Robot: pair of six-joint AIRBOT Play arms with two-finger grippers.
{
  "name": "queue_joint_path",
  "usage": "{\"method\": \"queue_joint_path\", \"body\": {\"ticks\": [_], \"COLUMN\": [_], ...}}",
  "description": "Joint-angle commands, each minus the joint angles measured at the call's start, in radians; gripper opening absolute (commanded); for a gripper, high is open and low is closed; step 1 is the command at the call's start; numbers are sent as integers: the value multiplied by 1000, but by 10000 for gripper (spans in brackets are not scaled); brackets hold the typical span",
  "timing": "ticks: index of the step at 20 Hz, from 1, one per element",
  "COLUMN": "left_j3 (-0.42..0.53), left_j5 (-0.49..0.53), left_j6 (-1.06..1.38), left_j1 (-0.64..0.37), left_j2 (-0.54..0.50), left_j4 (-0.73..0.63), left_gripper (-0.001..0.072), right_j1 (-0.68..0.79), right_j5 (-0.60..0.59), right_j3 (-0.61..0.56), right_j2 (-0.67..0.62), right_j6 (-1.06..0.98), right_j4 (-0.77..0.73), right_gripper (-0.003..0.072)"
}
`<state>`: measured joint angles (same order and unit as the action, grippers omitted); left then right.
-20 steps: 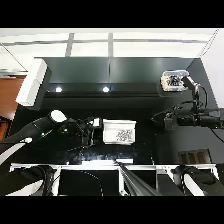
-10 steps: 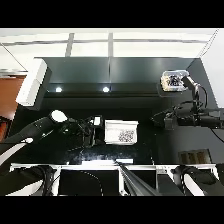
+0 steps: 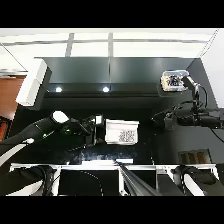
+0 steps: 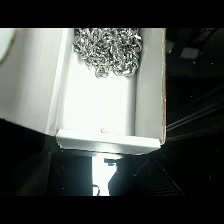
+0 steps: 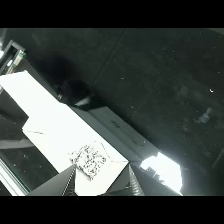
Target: Fold the box and place the chain.
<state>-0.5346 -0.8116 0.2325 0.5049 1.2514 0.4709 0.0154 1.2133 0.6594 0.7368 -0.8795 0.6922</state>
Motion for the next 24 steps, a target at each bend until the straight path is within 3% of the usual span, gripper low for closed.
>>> {"method": "queue_joint_path", "body": {"ticks": [1, 24], "left_j3": [-1, -11], "left_j5": [5, 51], "left_j6": [-5, -2], "left_j1": [1, 55], "left_j2": [1, 8], "left_j4": [0, -5], "left_gripper": [709, 708], "right_j1": [-1, -1], "right_j5": [-7, -6], "right_j3": [-1, -8], "right_j2": [0, 0], "right_j6": [0, 0], "right_j4": [0, 0], "right_gripper": [378, 377]}}
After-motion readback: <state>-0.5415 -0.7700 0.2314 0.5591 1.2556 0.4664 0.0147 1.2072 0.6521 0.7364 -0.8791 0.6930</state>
